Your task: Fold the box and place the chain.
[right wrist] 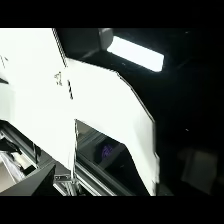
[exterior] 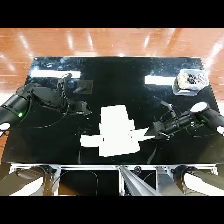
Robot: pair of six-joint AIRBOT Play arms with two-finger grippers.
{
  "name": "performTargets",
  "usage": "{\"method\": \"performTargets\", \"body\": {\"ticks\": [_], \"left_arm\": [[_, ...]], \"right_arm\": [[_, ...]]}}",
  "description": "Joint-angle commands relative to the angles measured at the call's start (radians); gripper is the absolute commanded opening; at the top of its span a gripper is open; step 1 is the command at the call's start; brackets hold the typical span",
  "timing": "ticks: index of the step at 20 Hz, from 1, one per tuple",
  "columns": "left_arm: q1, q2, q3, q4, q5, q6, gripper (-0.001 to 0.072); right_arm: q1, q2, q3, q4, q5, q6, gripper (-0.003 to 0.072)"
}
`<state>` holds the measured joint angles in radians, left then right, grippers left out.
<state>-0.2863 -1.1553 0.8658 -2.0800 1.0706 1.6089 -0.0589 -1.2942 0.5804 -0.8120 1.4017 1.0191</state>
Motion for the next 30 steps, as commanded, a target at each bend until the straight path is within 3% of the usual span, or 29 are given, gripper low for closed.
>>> {"method": "performTargets", "body": {"ticks": [1, 3, 5, 6, 7, 8, 9, 11, 13, 16, 21, 24, 30], "left_arm": [[0.0, -0.002, -0.001, -0.005, -0.003, 0.003, 0.0621], [0.0, -0.002, -0.001, -0.005, -0.006, 0.003, 0.0621], [0.0, -0.004, -0.001, -0.004, -0.008, 0.003, 0.0621], [0.0, -0.005, -0.001, -0.005, -0.009, 0.003, 0.0621], [0.0, -0.009, -0.001, -0.005, -0.008, 0.003, 0.0621], [0.0, -0.014, 0.0, -0.005, -0.008, 0.003, 0.0621], [0.0, -0.02, 0.0, -0.005, -0.008, 0.003, 0.0621], [0.0, -0.039, 0.0, -0.004, -0.01, 0.005, 0.0621], [-0.004, -0.071, -0.001, 0.0, -0.016, 0.014, 0.0621], [-0.04, -0.116, 0.0, -0.042, -0.058, 0.06, 0.0621], [-0.008, -0.225, 0.004, -0.373, -0.174, 0.373, 0.0621], [0.042, -0.32, 0.043, -0.511, -0.087, 0.562, 0.0621], [0.053, -0.526, 0.208, -0.528, 0.124, 0.708, 0.0621]], "right_arm": [[0.056, -0.052, 0.002, 0.059, -0.031, -0.047, 0.072], [0.078, -0.054, 0.002, 0.089, -0.078, -0.067, 0.0719], [0.097, -0.054, 0.002, 0.113, -0.112, -0.075, 0.0606], [0.108, -0.054, 0.002, 0.114, -0.124, -0.084, 0.0588], [0.121, -0.054, 0.002, 0.115, -0.131, -0.096, 0.0418], [0.133, -0.054, 0.002, 0.115, -0.135, -0.103, 0.0073], [0.142, -0.054, 0.002, 0.113, -0.149, -0.116, 0.0019], [0.148, -0.052, 0.002, 0.113, -0.178, -0.127, 0.0028], [0.129, -0.039, 0.002, 0.139, -0.28, -0.139, 0.0027], [0.109, 0.033, 0.002, 0.225, -0.33, -0.321, 0.0027], [0.109, 0.102, 0.002, 0.209, -0.306, -0.346, 0.0027], [0.11, 0.102, 0.002, 0.209, -0.269, -0.352, 0.0027], [0.11, 0.102, 0.002, 0.209, -0.258, -0.36, 0.0027]]}}
